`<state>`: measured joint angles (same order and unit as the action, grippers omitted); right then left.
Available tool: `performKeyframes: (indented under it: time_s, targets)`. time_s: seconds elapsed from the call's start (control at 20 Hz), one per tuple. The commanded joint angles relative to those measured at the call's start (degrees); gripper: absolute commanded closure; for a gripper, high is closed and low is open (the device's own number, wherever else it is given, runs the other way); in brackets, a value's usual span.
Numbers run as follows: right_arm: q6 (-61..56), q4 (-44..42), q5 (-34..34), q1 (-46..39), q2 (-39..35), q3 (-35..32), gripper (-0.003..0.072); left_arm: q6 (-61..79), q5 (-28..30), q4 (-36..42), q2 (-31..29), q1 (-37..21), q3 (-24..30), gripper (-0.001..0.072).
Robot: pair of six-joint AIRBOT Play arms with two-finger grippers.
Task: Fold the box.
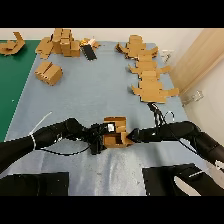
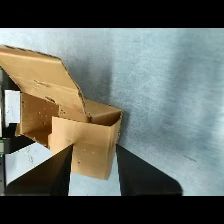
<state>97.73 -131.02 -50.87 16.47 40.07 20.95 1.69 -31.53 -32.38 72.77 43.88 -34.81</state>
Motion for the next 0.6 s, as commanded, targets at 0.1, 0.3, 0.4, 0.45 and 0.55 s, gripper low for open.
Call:
performKeyframes:
  time_s: [0.1, 0.3, 0.4, 0.45, 0.55]
  targets:
    - [-8.35, 8.66, 3.96, 6.43, 3.50, 2.12, 0.0266, 0.00, 0.02, -0.02, 0.04, 0.02, 0.00, 0.0300]
    - [-19.65, 20.76, 2.73, 12.39, 7.63, 7.78, 0.0271, 0.00, 0.02, -0.02, 0.04, 0.02, 0.00, 0.0300]
    - [-23.04, 22.91, 2.16, 15.26, 9.57, 9.84, 0.0286, 0.00, 0.02, -0.02, 0.04, 0.02, 0.00, 0.0300]
    - [-24.76, 23.82, 2.14, 16.61, 10.56, 10.56, 0.0286, 0.00, 0.02, -0.02, 0.04, 0.02, 0.00, 0.0300]
    - [-28.70, 26.64, 1.33, 19.06, 12.70, 12.09, 0.0285, 0.00, 0.02, -0.02, 0.04, 0.02, 0.00, 0.0300]
